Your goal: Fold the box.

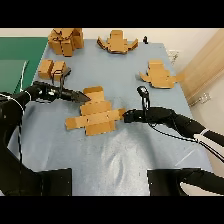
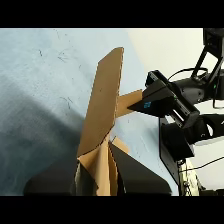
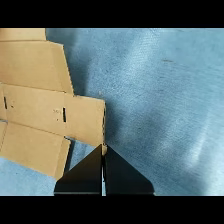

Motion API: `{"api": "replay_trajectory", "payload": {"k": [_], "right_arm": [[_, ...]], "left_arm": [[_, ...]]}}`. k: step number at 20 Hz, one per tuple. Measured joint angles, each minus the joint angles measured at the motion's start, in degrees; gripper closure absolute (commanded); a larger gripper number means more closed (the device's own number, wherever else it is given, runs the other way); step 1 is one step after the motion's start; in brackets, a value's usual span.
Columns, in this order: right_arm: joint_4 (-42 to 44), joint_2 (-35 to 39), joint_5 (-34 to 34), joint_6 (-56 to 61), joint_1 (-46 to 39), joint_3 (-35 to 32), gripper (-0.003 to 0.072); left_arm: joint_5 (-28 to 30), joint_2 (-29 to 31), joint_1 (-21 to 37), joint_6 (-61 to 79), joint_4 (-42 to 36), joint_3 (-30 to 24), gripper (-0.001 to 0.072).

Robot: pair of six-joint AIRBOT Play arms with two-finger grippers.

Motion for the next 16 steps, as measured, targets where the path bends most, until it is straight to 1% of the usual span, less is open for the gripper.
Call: {"api": "replay_trajectory", "payload": {"k": [4, 5, 6, 11, 12, 13, 14, 16], "right_arm": [[0.0, 0.0, -0.4, 0.0, 0.0, 0.0, 0.0677], [0.0, 0.0, -0.5, 0.0, 0.0, 0.0, 0.0676], [0.0, 0.0, -0.6, 0.0, 0.0, 0.0, 0.0676], [-0.1, 0.1, -1.0, 0.0, 0.0, 0.0, 0.0673], [-0.5, 0.3, -1.1, 0.0, 0.0, 0.0, 0.0548], [-1.5, 0.9, -1.1, 0.0, 0.0, 0.0, 0.0315], [-3.9, 2.0, -1.3, 0.0, 0.0, 0.1, 0.0254], [-12.0, 5.0, -2.7, 0.0, -0.2, 0.7, 0.0254]], "left_arm": [[-0.7, 0.0, 1.3, 0.0, 0.2, 0.0, 0.0485], [-0.8, 0.0, 1.2, -0.1, 0.2, 0.0, 0.0616], [-0.8, 0.0, 1.2, -0.1, 0.4, 0.0, 0.0692], [-1.2, 0.0, -0.3, 1.0, 3.0, 0.0, 0.0692], [-1.4, 0.0, -0.6, 1.2, 3.3, 0.0, 0.0692], [-1.8, 0.0, -0.8, 1.6, 3.8, 0.1, 0.0692], [-2.2, -0.1, -1.1, 2.3, 4.5, 0.3, 0.0693], [-2.9, 0.0, -1.2, 4.7, 4.3, 1.6, 0.0698]]}}
